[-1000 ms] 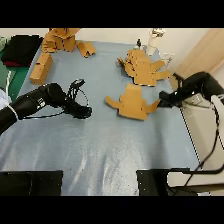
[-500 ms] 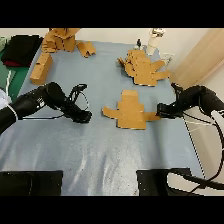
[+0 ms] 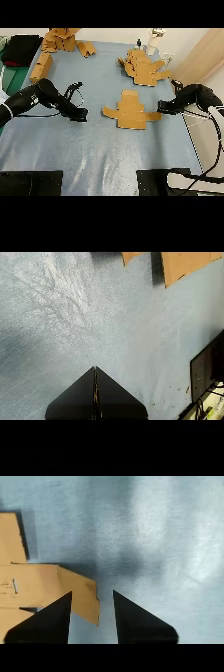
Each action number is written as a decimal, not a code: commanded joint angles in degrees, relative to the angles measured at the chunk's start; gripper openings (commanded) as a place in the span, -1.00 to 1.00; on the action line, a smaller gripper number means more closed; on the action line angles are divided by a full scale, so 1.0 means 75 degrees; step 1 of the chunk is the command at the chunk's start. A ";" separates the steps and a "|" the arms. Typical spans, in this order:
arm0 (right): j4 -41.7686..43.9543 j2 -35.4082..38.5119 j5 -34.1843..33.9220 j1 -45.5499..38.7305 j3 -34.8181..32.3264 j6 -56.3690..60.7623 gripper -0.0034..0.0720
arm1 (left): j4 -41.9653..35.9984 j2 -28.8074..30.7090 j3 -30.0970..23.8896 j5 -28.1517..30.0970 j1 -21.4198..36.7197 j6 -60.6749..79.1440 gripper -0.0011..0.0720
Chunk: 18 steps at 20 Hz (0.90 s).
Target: Fold the box.
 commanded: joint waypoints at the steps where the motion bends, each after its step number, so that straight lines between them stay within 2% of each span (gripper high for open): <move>1: -0.0152 -0.0146 0.0254 -0.0009 0.0017 -0.0003 0.17 | -0.0137 0.0003 0.0009 -0.0189 0.0096 0.0111 -0.94; 6: 0.1343 -0.0857 -0.0667 0.0000 0.0017 -0.0784 0.15 | -0.0254 0.0003 0.0009 -0.0734 0.0096 0.0364 -0.94; 8: 0.1600 -0.0968 -0.0723 0.0020 0.0017 -0.0921 0.15 | -0.0495 0.0003 0.0009 -0.0982 0.0096 0.0606 -0.94; 10: 0.1714 -0.0976 -0.0752 0.0020 0.0017 -0.1137 -0.02 | -0.0653 0.0003 0.0009 -0.1064 0.0096 0.0711 -0.94; 13: 0.1763 -0.0976 -0.0807 0.0020 0.0017 -0.1236 -0.03 | -0.0699 0.0003 0.0009 -0.1046 0.0096 0.0711 -0.94; 15: 0.1993 -0.0982 -0.0801 0.0020 0.0017 -0.1530 -0.19 | -0.0717 0.0003 0.0009 -0.1052 0.0096 0.0708 -0.94; 16: 0.2151 -0.0982 -0.0799 0.0020 0.0017 -0.1667 -0.20 | -0.0752 0.0003 0.0009 -0.1055 0.0096 0.0708 -0.94; 18: 0.2515 -0.0982 -0.0886 0.0020 0.0017 -0.1964 -0.61 | -0.0866 0.0003 0.0009 -0.1061 0.0096 0.0708 -0.94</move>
